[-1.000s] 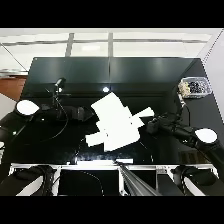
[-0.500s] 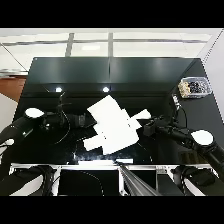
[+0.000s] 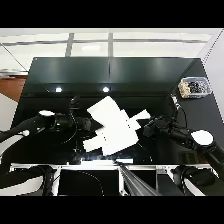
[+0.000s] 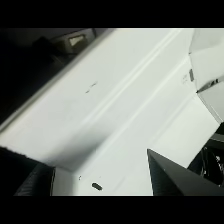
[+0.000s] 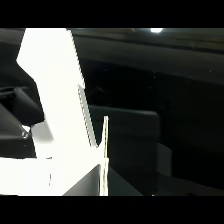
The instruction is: Fold the box and place the chain.
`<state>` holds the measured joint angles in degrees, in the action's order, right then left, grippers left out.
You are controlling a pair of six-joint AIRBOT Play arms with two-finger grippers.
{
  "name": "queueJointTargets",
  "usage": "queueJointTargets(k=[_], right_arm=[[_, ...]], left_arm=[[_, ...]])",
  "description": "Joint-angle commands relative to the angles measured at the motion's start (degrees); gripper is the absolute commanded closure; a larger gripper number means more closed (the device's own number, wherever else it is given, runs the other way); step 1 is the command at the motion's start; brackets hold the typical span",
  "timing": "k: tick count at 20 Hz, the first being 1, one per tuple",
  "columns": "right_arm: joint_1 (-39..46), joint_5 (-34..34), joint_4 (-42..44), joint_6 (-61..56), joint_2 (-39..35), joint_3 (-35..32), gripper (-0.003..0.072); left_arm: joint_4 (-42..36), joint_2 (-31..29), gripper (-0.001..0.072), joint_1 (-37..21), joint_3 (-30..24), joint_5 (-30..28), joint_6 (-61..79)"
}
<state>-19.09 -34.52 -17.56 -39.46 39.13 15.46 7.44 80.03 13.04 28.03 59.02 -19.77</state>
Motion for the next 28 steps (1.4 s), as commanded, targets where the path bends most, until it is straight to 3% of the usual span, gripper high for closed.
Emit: queueJointTargets(k=[1, 4, 6, 9, 10, 12, 13, 16, 17, 18, 20, 25, 28], right_arm=[[-0.1, -0.1, 0.0, -0.6, 0.0, 0.0, 0.0647], [-0.1, -0.1, 0.0, -0.8, 0.0, 0.0, 0.0647], [-0.1, -0.1, 0.0, -0.9, 0.0, 0.0, 0.0647], [-0.1, -0.1, 0.0, -0.8, 0.0, 0.0, 0.0647], [-0.1, -0.1, 0.0, -0.8, 0.0, 0.0, 0.0647], [-0.1, -0.1, 0.0, -0.8, 0.0, 0.0, 0.0647], [-0.1, -0.1, 0.0, -0.8, 0.0, 0.0, 0.0647], [0.0, -0.1, -0.2, -0.8, 0.0, 0.0, 0.0647], [0.0, -0.2, -0.3, -0.9, 0.0, 0.0, 0.0646], [0.1, -0.7, -0.2, -1.8, 0.0, 0.1, 0.0544], [2.1, -3.6, -3.7, -5.6, -0.1, 1.6, -0.0034], [18.1, -23.3, -30.1, -8.1, -0.5, 16.0, -0.0024], [24.2, -25.8, -43.2, -6.7, -0.5, 19.3, -0.0024]], left_arm=[[-1.2, 4.5, 0.0005, 0.9, 2.4, 7.9, 10.1], [2.6, 5.6, 0.0034, 0.9, 4.3, 11.0, 13.0], [5.1, 5.6, 0.0178, 0.8, 5.0, 11.1, 13.0], [7.0, 5.6, 0.0234, 0.8, 5.2, 11.1, 13.0], [7.7, 5.6, 0.0314, 0.8, 5.2, 11.1, 13.0], [9.1, 5.6, 0.0381, 0.8, 5.2, 11.0, 13.0], [9.3, 5.6, 0.0458, 0.8, 5.2, 10.8, 13.0], [9.2, 5.6, 0.0512, 0.8, 5.3, 9.5, 13.0], [9.3, 5.6, 0.0645, 0.8, 5.4, 9.3, 13.0], [9.4, 5.6, 0.0677, 0.8, 5.5, 9.4, 13.5], [9.5, 5.6, 0.0678, 0.8, 5.6, 9.4, 14.3], [15.5, 2.6, 0.0682, 4.0, 9.9, 6.7, 15.5], [25.6, -2.6, 0.0682, 11.3, 12.9, -4.1, 18.4]])
